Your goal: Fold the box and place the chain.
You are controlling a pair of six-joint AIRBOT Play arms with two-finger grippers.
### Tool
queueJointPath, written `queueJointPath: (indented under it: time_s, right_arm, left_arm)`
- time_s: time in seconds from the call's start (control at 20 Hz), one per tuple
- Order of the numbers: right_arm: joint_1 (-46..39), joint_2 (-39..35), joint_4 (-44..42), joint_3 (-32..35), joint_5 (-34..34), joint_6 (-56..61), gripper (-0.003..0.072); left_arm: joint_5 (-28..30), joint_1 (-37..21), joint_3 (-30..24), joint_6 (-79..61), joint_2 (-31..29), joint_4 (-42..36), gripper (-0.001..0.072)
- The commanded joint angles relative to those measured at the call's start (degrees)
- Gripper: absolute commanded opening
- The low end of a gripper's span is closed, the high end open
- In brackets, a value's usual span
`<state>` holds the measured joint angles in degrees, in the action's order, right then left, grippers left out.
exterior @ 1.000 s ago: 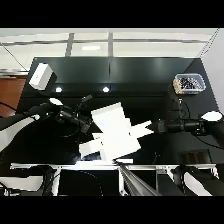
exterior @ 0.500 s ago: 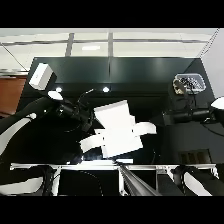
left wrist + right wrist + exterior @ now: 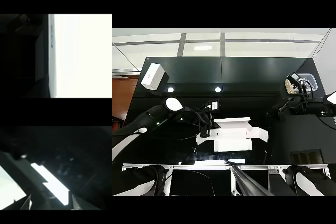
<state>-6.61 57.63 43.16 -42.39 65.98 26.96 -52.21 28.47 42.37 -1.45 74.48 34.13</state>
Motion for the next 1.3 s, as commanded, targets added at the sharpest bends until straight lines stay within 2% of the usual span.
queueJointPath:
  time_s: [0.0, 0.25, 0.45, 0.7, 0.85, 1.25]
  right_arm:
    - [1.0, 0.0, 0.7, 0.0, -3.1, -6.1, 0.0601]
    - [7.6, 0.0, 2.1, 2.0, -4.4, -6.3, 0.0601]
    - [11.2, 0.0, 12.5, 3.0, -4.1, -6.2, 0.0601]
    - [15.8, 0.0, 11.3, 8.6, -4.4, -6.3, 0.0601]
    - [20.7, 0.0, 14.9, 11.7, -5.3, -8.2, 0.0601]
    - [31.1, 0.0, 14.9, 12.5, -8.5, -8.2, 0.0601]
  left_arm:
    - [5.7, 0.6, -0.2, -3.3, 2.6, 0.4, 0.0024]
    - [7.1, 0.6, -0.1, -3.3, 5.8, 0.4, 0.0025]
    - [7.2, 0.6, 0.2, -3.3, 5.9, 1.8, 0.0025]
    - [6.8, 0.6, 1.0, -3.3, 5.9, 3.4, 0.0025]
    - [6.8, 0.6, 1.0, -3.3, 6.4, 3.4, 0.0025]
    - [6.8, 0.6, 1.0, -3.3, 6.5, 3.3, 0.0025]
